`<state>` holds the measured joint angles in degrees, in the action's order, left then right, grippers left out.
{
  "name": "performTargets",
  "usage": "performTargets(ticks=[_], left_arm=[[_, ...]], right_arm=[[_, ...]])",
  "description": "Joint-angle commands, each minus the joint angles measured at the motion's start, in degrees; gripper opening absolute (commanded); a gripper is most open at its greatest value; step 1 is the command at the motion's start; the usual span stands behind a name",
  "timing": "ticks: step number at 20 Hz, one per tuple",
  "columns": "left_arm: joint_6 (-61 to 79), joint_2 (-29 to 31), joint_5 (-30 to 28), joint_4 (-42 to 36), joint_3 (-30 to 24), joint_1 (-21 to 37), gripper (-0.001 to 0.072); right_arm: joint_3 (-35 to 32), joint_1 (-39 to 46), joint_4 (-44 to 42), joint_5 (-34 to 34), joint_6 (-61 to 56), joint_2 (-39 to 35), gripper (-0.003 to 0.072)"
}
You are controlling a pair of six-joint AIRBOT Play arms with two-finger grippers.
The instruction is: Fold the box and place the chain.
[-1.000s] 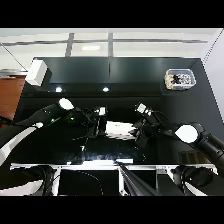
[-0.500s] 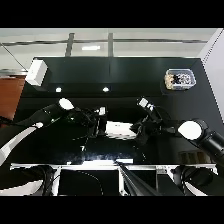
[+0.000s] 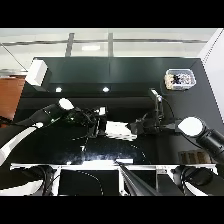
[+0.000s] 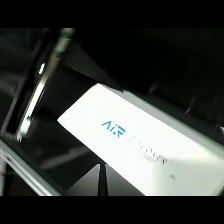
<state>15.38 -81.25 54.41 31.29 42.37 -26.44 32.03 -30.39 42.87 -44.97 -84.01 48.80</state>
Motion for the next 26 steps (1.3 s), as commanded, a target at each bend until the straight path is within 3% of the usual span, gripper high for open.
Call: performTargets(ticks=[1, 10, 26], left_arm=[[0.02, -0.02, 0.00, 0.00, 0.00, 0.00, 0.0468], [0.02, -0.02, 0.00, 0.00, 0.00, 0.00, 0.0467], [0.02, -0.02, 0.00, 0.00, 0.00, 0.00, 0.0467]], right_arm=[[-1.90, 0.00, -0.90, 2.84, -13.55, 0.92, 0.0054], [-3.98, -2.27, -2.10, 6.49, -16.24, 7.96, 0.0054], [-3.93, -2.93, 0.61, 6.32, -15.98, 9.53, 0.0054]])
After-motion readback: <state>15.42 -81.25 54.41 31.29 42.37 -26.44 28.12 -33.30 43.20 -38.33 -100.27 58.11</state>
